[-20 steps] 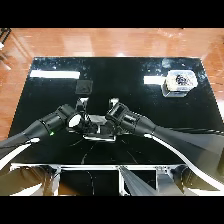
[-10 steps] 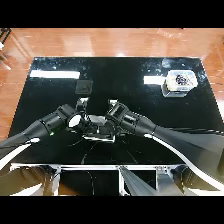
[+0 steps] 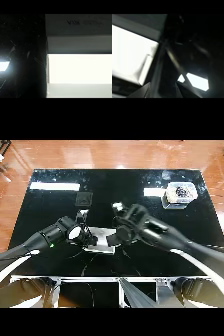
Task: Fold the box and place the chain.
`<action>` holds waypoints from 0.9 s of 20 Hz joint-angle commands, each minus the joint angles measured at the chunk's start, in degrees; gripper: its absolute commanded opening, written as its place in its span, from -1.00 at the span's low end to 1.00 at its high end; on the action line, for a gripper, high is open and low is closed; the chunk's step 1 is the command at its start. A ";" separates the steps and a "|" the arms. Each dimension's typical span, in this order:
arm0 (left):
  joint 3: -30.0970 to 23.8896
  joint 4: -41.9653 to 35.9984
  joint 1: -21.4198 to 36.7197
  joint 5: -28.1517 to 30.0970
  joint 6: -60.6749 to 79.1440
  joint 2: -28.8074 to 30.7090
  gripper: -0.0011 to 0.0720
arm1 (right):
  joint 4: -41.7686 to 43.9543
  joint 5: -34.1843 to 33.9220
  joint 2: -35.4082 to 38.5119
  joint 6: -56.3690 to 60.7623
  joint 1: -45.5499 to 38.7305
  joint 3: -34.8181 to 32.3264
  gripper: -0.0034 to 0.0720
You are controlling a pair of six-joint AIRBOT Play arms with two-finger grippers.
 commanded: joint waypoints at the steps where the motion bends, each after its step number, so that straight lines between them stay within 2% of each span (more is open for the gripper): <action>1: 0.02 -0.02 0.00 -0.55 0.04 0.00 -0.91 | -9.60 -8.50 9.38 -4.02 -2.16 0.04 0.08; 3: 0.02 -0.02 0.00 -0.68 0.04 0.00 -0.91 | -15.23 -11.98 13.44 -5.16 -6.86 0.04 0.08; 6: 0.02 -0.04 0.00 -0.87 0.04 0.00 -0.91 | -17.33 -12.41 15.87 -9.79 -18.60 0.04 0.08; 8: 0.02 -0.02 0.00 -1.09 0.04 0.00 -0.91 | -17.40 -8.68 15.82 -11.21 -27.54 0.02 0.08; 10: 0.02 0.00 0.00 -1.07 0.07 0.00 -0.91 | -17.29 -1.51 15.82 -11.17 -36.20 0.02 0.09; 11: 0.02 0.02 0.00 -1.05 0.07 0.00 -0.91 | -16.98 2.78 15.76 -11.21 -39.89 0.02 0.31; 12: 0.02 0.02 0.00 -0.98 0.07 0.00 -0.91 | -16.15 7.58 15.28 -13.27 -43.67 0.04 0.97; 15: 0.02 0.00 0.00 -1.03 0.26 0.00 -0.91 | -6.38 16.24 11.37 -15.43 -52.81 0.26 0.96; 16: 0.02 0.00 0.00 -1.01 0.26 0.00 -0.91 | -2.71 17.51 8.98 -15.34 -55.21 0.85 0.96; 18: 0.02 0.07 0.00 -0.98 0.68 0.00 -0.91 | -1.81 16.83 2.91 -12.11 -57.88 3.87 0.95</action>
